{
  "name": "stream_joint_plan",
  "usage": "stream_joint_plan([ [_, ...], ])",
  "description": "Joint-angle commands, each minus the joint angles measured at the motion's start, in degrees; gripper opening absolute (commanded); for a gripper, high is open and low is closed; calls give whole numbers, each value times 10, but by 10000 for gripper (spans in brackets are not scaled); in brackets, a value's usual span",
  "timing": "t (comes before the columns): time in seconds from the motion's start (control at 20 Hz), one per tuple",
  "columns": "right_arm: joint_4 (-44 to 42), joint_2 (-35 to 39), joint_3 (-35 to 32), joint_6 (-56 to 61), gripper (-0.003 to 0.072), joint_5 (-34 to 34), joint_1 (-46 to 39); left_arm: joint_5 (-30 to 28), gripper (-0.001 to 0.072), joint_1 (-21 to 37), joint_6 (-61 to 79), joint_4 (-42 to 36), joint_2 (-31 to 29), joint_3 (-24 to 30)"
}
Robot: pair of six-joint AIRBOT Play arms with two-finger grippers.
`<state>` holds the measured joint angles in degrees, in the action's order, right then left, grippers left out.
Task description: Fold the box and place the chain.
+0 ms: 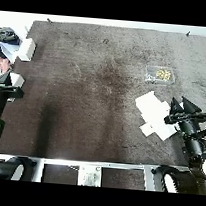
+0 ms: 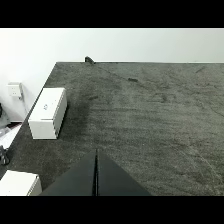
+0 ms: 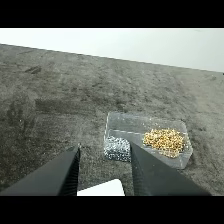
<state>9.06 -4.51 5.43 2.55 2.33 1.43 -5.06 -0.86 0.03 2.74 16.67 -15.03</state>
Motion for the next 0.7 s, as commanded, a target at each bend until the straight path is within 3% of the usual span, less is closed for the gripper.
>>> stream_joint_plan([
  [0.0, 2, 0, 0, 0, 367, -2, 0, 0, 12, 0, 0, 0, -1, 0],
  [0.2, 10, -1, 13, -5, 369, -3, 0, 0, 13, 0, 0, 0, 0, 0],
  [0.3, 16, -23, 45, -2, 372, -42, 0, 0, 13, 0, 0, 0, -1, 0],
  [0.35, 16, -48, 71, -2, 488, -54, 0, 2, 13, 0, 0, 0, 0, 0],
  [0.55, 6, -229, 202, 27, 485, -51, -2, 1, 13, 0, 0, 0, 0, 0],
  [0.65, 6, -339, 271, 29, 484, 2, -30, 1, 12, 0, 0, 0, 0, 0],
])
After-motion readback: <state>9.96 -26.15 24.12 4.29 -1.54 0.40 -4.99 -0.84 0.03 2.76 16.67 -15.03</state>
